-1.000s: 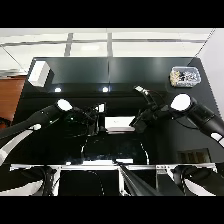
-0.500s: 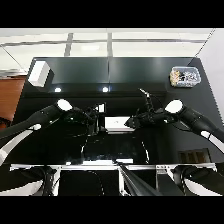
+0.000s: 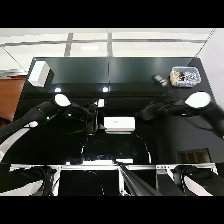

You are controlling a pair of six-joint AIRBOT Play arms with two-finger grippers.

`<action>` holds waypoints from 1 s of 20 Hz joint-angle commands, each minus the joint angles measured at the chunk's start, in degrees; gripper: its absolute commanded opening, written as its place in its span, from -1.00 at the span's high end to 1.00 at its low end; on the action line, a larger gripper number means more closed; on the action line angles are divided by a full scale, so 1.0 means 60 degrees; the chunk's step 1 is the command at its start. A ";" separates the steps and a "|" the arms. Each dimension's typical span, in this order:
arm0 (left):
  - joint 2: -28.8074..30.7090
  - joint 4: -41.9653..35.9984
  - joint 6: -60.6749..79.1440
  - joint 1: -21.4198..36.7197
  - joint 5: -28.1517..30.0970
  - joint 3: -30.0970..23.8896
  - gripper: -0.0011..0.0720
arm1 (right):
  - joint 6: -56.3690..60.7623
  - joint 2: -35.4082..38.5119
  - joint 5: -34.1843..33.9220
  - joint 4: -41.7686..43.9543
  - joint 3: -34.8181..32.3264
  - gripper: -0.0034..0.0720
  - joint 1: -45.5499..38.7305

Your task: Fold the box and place the chain.

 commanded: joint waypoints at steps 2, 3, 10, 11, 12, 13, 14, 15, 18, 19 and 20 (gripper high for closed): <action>0.0204 0.0747 -0.2240 -0.0313 -0.0732 0.1443 -1.00 | 0.0233 0.1235 0.1242 -0.0761 0.0106 0.89 -0.1738; 0.0087 0.0776 -0.2696 -0.0699 -0.0331 0.1883 -0.99 | 0.0270 0.1242 0.1224 -0.0732 0.0106 0.89 -0.1854; -0.2561 0.2204 -0.4248 -0.2248 -0.1184 0.4524 -0.99 | 0.0284 0.1242 0.1133 -0.0710 0.0102 0.89 -0.1858; -0.2710 0.2386 -0.4248 -0.2248 -0.1519 0.4564 -0.98 | 0.0280 0.1242 0.1129 -0.0754 0.0102 0.89 -0.1858; -0.2805 0.2473 -0.4248 -0.2248 -0.1698 0.4564 -0.98 | 0.0280 0.1242 0.1126 -0.0758 0.0102 0.89 -0.1858; -0.2845 0.2532 -0.4284 -0.2244 -0.1810 0.4564 -0.98 | 0.0280 0.1242 0.1118 -0.0758 0.0102 0.89 -0.1858; -0.2849 0.2528 -0.4284 -0.2251 -0.1865 0.4568 -0.98 | 0.0273 0.1242 0.1082 -0.0761 0.0102 0.89 -0.1858; -0.2849 0.2528 -0.4284 -0.2251 -0.1993 0.4575 -0.98 | 0.0273 0.1242 0.1049 -0.0761 0.0102 0.89 -0.1858; -0.2849 0.2524 -0.4280 -0.2262 -0.2291 0.4575 -0.98 | 0.0277 0.1242 0.0903 -0.0761 0.0102 0.89 -0.1858; -0.2849 0.2524 -0.4280 -0.2288 -0.2335 0.4579 -0.98 | 0.0277 0.1242 0.0885 -0.0761 0.0102 0.89 -0.1858; -0.2849 0.2524 -0.4280 -0.2320 -0.2346 0.4579 -0.98 | 0.0273 0.1242 0.0878 -0.0761 0.0102 0.89 -0.1858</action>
